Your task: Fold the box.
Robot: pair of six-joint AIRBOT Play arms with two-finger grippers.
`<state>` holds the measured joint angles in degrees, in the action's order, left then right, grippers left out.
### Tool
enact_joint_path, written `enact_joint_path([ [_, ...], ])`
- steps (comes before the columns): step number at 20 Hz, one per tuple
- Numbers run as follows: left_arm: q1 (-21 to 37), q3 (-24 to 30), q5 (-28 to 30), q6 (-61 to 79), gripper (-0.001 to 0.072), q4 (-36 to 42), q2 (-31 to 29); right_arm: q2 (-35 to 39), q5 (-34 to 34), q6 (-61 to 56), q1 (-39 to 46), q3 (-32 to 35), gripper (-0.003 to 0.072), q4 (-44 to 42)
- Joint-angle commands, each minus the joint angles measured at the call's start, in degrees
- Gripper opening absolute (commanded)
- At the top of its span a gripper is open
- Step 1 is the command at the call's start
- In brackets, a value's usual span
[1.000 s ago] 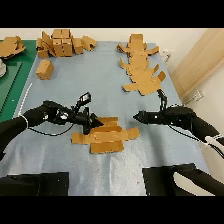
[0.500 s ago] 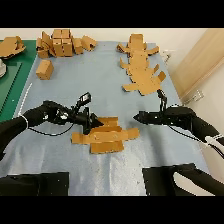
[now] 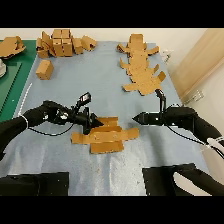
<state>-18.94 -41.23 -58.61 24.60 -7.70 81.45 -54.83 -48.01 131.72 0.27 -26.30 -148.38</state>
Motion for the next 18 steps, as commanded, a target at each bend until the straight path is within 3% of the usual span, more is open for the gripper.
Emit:
enact_joint_path([
  [1, 0.0, 0.0, 0.0, 0.0, 0.0013, 0.0, 0.0, 5.2, -2.5, -0.1, 0.0, 0.0, 0.0002, 3.5],
  [7, 0.0, 0.0, 1.4, 0.0, 0.0012, 2.0, 0.0, 12.9, -7.6, -4.9, 0.0, 0.1, 0.0002, 10.0],
  [18, 0.0, -0.1, -1.9, 6.3, 0.0012, 3.5, 0.0, 13.0, -7.6, -4.8, 0.0, 0.2, 0.0002, 10.2],
])
